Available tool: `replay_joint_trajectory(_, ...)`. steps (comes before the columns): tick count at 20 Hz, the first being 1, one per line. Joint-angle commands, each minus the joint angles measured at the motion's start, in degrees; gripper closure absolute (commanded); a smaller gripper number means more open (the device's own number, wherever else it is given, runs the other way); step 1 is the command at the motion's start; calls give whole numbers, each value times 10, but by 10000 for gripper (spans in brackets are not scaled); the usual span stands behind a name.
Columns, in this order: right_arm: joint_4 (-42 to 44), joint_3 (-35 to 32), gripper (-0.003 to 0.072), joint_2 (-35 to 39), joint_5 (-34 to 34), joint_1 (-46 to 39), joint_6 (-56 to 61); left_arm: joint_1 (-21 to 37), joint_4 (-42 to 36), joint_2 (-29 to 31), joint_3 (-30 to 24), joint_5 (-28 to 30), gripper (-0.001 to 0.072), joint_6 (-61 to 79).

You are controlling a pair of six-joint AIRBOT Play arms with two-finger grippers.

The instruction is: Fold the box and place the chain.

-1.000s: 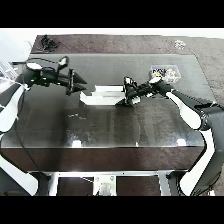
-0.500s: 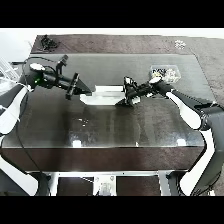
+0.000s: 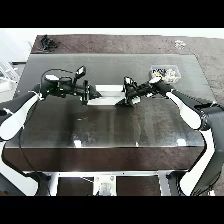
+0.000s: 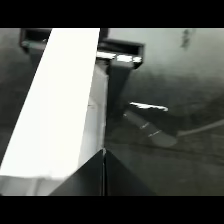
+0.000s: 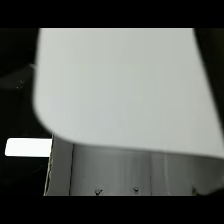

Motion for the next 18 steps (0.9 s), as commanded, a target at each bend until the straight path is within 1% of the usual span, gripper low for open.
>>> replay_joint_trajectory(1, 0, 0, 100, 0, 0, 0, 0, -14, -8, 0, -5, 101, 693, 11)
replay_joint_trajectory(3, 0, 0, 100, 0, 0, 0, 0, -17, -32, -1, -3, 141, 693, 43)
replay_joint_trajectory(4, 0, 0, 100, 0, 0, 0, 0, -17, -57, -1, -3, 161, 693, 60)
replay_joint_trajectory(5, 0, 0, 100, 0, 0, 0, 0, -17, -74, -1, -3, 172, 693, 73)
replay_joint_trajectory(7, 0, 0, 100, 0, 0, 0, 0, -17, -92, -1, -3, 176, 693, 86)
replay_joint_trajectory(10, 0, 0, 100, 0, 0, 0, 0, -17, -94, -1, -3, 180, 693, 86)
replay_joint_trajectory(14, 0, 0, 100, 0, 0, 0, 0, -17, -106, -1, -3, 224, 692, 101)
replay_joint_trajectory(18, 0, 0, 100, 0, 0, 0, 0, -21, -112, -3, -3, 240, 692, 105)
